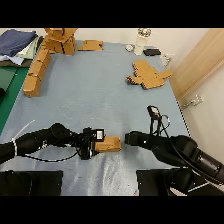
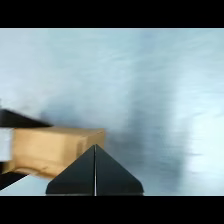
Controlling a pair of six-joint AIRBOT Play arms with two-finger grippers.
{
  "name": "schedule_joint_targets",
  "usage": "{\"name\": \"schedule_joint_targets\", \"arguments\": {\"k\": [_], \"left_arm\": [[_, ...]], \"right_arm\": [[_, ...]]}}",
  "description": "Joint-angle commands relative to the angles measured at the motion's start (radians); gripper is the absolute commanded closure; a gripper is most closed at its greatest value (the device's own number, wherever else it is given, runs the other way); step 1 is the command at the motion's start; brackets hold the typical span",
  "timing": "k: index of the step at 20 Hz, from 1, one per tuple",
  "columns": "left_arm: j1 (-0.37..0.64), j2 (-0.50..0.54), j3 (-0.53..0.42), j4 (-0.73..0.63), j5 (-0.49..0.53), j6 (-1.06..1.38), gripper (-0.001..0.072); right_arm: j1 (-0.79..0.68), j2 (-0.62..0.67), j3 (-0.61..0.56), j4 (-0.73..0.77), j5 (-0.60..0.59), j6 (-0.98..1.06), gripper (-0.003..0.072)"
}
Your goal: Fold the box.
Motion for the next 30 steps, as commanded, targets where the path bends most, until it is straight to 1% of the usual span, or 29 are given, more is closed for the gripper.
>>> {"name": "schedule_joint_targets", "arguments": {"k": [1, 3, 6, 8, 11, 14, 21, 23, 25, 27, 29, 30], "left_arm": [[0.0, 0.0, 0.001, 0.0, 0.001, 0.0, 0.0202], [0.0, 0.0, 0.001, 0.0, -0.001, 0.0, 0.0202], [0.0, 0.0, 0.001, 0.0, 0.0, 0.0, 0.0202], [0.0, 0.0, 0.001, 0.0, 0.0, 0.0, 0.0203], [0.0, 0.0, 0.001, 0.0, -0.002, 0.0, 0.0202], [0.0, 0.0, 0.001, 0.0, 0.0, 0.0, 0.0203], [0.0, 0.001, 0.001, -0.035, 0.001, -0.004, 0.0203], [0.002, 0.017, 0.005, -0.037, 0.005, -0.031, 0.0203], [0.003, 0.053, 0.007, -0.035, 0.048, -0.137, 0.0203], [0.027, 0.1, 0.007, -0.001, 0.095, -0.267, 0.0203], [0.089, 0.146, 0.007, 0.071, 0.094, -0.418, 0.0203], [0.132, 0.172, 0.007, 0.129, 0.092, -0.518, 0.0203]], "right_arm": [[-0.16, -0.065, 0.085, -0.045, -0.171, -0.136, 0.0683], [-0.224, -0.16, 0.115, -0.008, -0.211, -0.202, 0.0683], [-0.266, -0.336, 0.18, 0.096, -0.305, -0.338, 0.0684], [-0.264, -0.441, 0.232, 0.097, -0.322, -0.348, 0.0683], [-0.264, -0.53, 0.295, 0.134, -0.321, -0.345, 0.0684], [-0.264, -0.553, 0.33, 0.146, -0.317, -0.338, 0.0683], [-0.264, -0.553, 0.332, 0.139, -0.314, -0.339, 0.0683], [-0.264, -0.553, 0.332, 0.138, -0.314, -0.339, 0.0683], [-0.264, -0.553, 0.332, 0.138, -0.314, -0.339, 0.0683], [-0.264, -0.553, 0.332, 0.138, -0.314, -0.339, 0.0683], [-0.264, -0.553, 0.332, 0.138, -0.314, -0.339, 0.0683], [-0.264, -0.553, 0.332, 0.138, -0.314, -0.339, 0.0683]]}}
